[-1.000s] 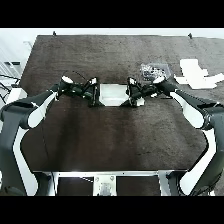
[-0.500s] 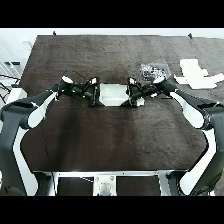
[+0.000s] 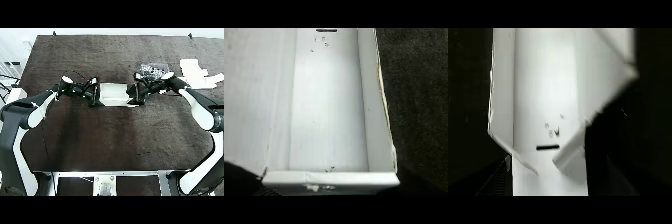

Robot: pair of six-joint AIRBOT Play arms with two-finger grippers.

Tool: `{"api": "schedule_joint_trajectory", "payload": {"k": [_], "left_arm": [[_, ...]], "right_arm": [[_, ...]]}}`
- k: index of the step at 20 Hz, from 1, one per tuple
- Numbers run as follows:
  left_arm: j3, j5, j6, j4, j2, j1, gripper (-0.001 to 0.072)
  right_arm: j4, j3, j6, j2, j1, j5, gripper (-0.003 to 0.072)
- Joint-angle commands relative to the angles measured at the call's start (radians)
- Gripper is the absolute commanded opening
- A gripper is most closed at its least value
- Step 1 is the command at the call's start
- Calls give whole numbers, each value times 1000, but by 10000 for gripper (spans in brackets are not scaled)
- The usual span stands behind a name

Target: Fold the box and place the chain.

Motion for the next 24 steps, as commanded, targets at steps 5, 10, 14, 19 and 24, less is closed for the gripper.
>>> {"api": "schedule_joint_trajectory", "payload": {"k": [5, 10, 14, 19, 24], "left_arm": [[1, 2, 1, 0, 0, 0, 407], [1, 3, 1, 0, 0, 0, 406], [1, 3, 1, 0, 0, 0, 407], [1, 3, 1, 0, 0, 0, 407], [1, 3, 1, 0, 0, 0, 407]], "right_arm": [[101, -3, 68, 102, -87, 150, 163], [224, -51, 65, 98, -24, 151, 14], [282, -51, 135, 98, 29, 17, 14], [291, -49, 204, 97, 56, -200, 14], [280, -47, 284, 66, 65, -321, 14]]}}
